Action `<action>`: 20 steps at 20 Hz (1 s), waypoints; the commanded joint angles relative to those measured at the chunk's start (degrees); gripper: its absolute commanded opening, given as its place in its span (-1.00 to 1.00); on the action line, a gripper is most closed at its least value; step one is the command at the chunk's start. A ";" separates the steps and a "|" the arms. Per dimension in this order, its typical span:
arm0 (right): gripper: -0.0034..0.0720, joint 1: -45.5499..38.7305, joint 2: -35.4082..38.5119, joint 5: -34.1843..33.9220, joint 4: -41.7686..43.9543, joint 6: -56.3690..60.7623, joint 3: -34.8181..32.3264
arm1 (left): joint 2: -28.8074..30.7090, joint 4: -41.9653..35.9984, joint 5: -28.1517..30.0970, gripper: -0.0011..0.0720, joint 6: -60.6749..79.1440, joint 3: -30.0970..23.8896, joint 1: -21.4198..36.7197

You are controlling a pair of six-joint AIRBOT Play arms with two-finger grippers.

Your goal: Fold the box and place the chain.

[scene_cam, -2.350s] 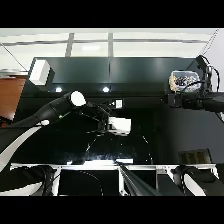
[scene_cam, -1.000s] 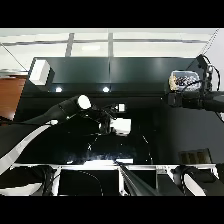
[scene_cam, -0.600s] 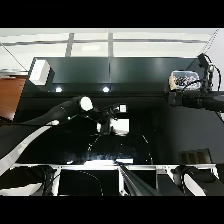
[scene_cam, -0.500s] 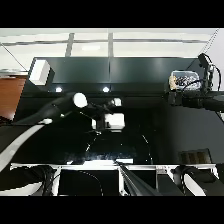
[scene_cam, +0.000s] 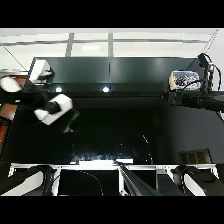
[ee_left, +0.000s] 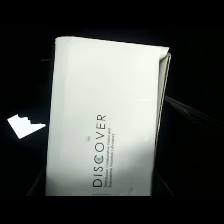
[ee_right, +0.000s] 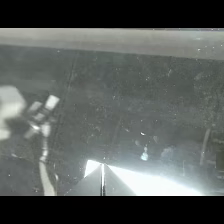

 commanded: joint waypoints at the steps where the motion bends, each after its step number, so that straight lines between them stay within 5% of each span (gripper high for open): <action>1: -0.88 -0.02 0.02 0.81 -0.39 -0.22 0.00 | 0.50 -2.32 6.29 -0.22 -1.29 -0.26 15.80; 4: -0.88 -0.02 0.02 1.27 -0.37 -0.20 0.00 | -1.88 -5.68 16.50 -0.22 4.02 -0.24 20.46; 9: -0.88 0.00 0.02 1.92 -0.35 -0.15 0.00 | -12.96 -8.26 25.09 -0.16 3.98 4.74 16.87; 13: -0.88 0.00 0.02 4.26 -0.39 -0.15 0.00 | -18.38 -6.34 26.16 -0.16 3.30 9.94 15.37; 20: -0.88 0.00 0.02 5.20 -0.39 -0.15 0.00 | -19.89 -9.27 30.23 -0.09 2.89 11.06 15.15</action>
